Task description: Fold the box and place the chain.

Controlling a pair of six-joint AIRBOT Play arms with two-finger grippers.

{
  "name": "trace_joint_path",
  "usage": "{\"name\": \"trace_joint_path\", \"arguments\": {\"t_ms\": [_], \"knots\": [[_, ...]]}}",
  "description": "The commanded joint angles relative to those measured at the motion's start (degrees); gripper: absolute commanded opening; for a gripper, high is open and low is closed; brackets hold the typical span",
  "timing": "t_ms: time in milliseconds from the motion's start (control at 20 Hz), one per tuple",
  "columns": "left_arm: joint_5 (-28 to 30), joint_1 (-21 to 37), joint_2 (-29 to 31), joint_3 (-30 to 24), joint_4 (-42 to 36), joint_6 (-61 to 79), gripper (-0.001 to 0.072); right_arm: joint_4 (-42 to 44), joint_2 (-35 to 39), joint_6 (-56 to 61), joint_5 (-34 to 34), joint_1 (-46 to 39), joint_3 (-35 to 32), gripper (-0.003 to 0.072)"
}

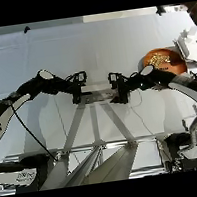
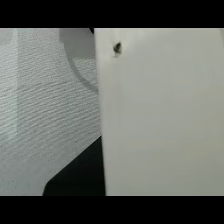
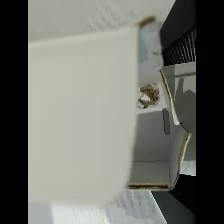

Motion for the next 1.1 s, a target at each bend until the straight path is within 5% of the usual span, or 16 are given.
{"name": "trace_joint_path", "arguments": {"t_ms": [0,500,800,1050], "knots": [[0.0,0.0,0.0,0.0,0.0,0.0,0.0007,-0.4,-3.0,-0.2,2.2,-0.2,1.2,0.0696],[0.0,0.0,0.0,0.0,0.0,0.0,0.0007,3.6,-3.1,-0.1,1.8,-0.2,1.2,0.0687],[0.0,0.0,0.1,0.0,0.0,0.0,0.0007,1.0,-3.1,-0.1,1.8,1.0,1.2,0.0509],[0.0,0.0,0.0,0.0,0.0,0.0,0.0007,-0.1,-3.1,-0.1,2.0,1.6,1.2,0.0518]]}}
